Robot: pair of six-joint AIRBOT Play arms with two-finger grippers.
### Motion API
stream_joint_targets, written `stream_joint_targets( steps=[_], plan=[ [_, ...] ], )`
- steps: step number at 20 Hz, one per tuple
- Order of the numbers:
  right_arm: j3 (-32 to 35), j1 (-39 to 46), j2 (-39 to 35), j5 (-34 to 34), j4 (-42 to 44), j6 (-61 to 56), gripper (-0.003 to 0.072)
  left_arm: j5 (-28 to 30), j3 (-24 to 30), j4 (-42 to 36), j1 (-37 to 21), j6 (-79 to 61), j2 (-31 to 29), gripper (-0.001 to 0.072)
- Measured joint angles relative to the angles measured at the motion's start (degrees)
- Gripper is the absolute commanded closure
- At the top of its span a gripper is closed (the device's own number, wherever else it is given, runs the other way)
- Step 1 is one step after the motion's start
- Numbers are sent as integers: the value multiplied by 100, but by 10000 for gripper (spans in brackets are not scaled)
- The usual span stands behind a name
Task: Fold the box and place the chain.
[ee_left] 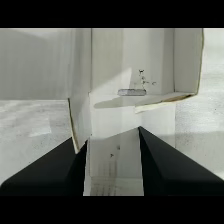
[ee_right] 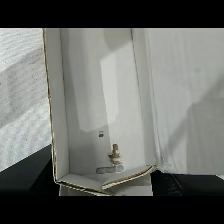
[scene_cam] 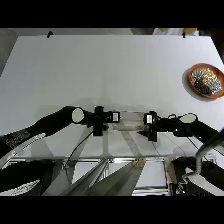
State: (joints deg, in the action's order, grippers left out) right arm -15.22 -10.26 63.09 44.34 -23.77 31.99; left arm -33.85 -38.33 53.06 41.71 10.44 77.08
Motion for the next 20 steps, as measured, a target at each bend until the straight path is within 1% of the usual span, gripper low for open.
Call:
stream_joint_targets(
  steps=[2, 4, 13, 20],
  plan=[
    [0, 0, 0, 0, 0, 0, 368, 15, 2, 13, 0, -31, 0, 366],
    [0, 0, 0, 0, 0, -2, 368, 11, 2, 17, 0, -90, -4, 398],
    [0, -4, 0, 17, -2, 0, 368, -289, 2, -55, -24, -450, -33, 397],
    [0, -2, 0, -7, 2, -4, 368, -286, 9, -289, -210, -490, -140, 397]
  ],
)
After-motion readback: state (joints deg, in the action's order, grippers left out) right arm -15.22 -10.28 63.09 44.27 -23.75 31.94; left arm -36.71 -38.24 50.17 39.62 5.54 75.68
